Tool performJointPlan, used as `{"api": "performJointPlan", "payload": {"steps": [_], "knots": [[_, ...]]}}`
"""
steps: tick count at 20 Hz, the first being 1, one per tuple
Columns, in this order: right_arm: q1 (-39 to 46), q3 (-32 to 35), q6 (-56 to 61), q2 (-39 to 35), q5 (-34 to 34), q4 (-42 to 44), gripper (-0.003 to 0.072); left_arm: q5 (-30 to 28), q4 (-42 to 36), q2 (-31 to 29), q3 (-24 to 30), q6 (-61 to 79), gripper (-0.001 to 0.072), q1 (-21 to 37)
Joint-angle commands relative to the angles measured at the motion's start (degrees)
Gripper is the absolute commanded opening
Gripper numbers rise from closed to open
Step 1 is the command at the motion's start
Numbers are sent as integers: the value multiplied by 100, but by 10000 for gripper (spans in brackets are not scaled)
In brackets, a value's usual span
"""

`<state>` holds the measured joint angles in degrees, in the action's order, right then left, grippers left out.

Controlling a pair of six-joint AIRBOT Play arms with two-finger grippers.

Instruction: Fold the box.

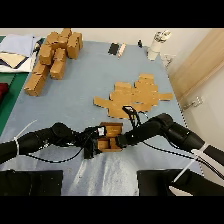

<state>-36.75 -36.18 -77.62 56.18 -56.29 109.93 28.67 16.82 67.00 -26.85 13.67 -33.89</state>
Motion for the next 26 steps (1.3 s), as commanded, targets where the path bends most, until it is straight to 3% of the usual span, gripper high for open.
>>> {"api": "performJointPlan", "payload": {"steps": [1, 7, 9, 12, 15, 16, 18, 19, 26], "knots": [[-769, -529, 1569, 518, -260, -1355, 383, 0, -9, 2, 0, 0, 475, 2], [-1121, -1104, 2332, 1252, -1032, -1814, 378, -2, -7, 2, 0, 2, 475, 4], [-1204, -1196, 2498, 1504, -1128, -1873, 297, -2, -7, 2, 0, 2, 475, 2], [-1268, -1255, 2632, 1661, -1169, -1930, 2, 0, -7, 2, 0, 0, 475, 4], [-1272, -1325, 2660, 1657, -1169, -1958, 2, -2, -7, 2, 0, 2, 475, 4], [-1274, -1379, 2660, 1652, -1182, -1950, 23, -2, -7, 2, 0, 2, 475, 4], [-1274, -1543, 2660, 1591, -1394, -1976, 429, -2, -7, 2, 0, 2, 475, 2], [-1272, -1620, 2660, 1526, -1543, -2028, 471, -2, -7, 2, 0, 2, 475, 4], [-1143, -1755, 2664, 588, -2632, -2490, 472, 0, -7, 2, 0, 2, 475, 4]]}}
